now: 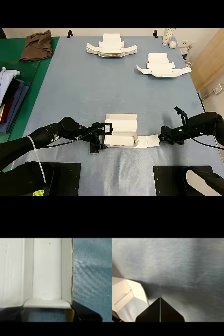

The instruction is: Fold the box.

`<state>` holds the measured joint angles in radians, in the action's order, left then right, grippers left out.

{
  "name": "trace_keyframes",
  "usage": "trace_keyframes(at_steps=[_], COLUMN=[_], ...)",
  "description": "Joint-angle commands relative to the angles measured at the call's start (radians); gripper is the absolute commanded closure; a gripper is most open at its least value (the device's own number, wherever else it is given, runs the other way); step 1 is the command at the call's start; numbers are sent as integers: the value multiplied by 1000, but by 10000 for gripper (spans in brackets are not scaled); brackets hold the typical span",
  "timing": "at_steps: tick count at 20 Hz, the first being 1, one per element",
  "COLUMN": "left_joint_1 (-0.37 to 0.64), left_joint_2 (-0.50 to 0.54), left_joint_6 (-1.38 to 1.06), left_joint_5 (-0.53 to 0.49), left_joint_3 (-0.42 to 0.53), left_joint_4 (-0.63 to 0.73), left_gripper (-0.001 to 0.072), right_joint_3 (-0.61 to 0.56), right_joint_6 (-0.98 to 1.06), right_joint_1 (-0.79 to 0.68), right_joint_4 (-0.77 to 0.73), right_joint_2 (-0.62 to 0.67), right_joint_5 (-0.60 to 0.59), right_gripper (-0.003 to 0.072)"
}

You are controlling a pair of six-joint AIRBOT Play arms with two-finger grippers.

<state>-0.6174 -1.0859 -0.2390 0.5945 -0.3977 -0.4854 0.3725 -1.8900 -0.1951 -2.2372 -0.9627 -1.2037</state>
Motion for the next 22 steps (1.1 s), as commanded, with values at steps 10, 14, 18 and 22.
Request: trace_keyframes(at_steps=[10, 14, 18, 22], left_joint_1=[1, 1, 1, 1], left_joint_2=[1, 1, 1, 1], left_joint_6=[0, 0, 0, 0], left_joint_5=[0, 0, 0, 0], left_joint_3=[-1, -1, -1, -1], left_joint_4=[0, 0, 0, 0], left_gripper=[332, 332, 332, 332], right_joint_3=[-63, -1, 30, 29], right_joint_6=[-138, -77, -36, -15], right_joint_1=[163, 177, 179, 293], right_joint_4=[-261, -258, -263, -257], right_joint_2=[-16, 43, 84, 83], right_joint_5=[68, 39, -17, 45], right_gripper=[687, 518, 230, 170])
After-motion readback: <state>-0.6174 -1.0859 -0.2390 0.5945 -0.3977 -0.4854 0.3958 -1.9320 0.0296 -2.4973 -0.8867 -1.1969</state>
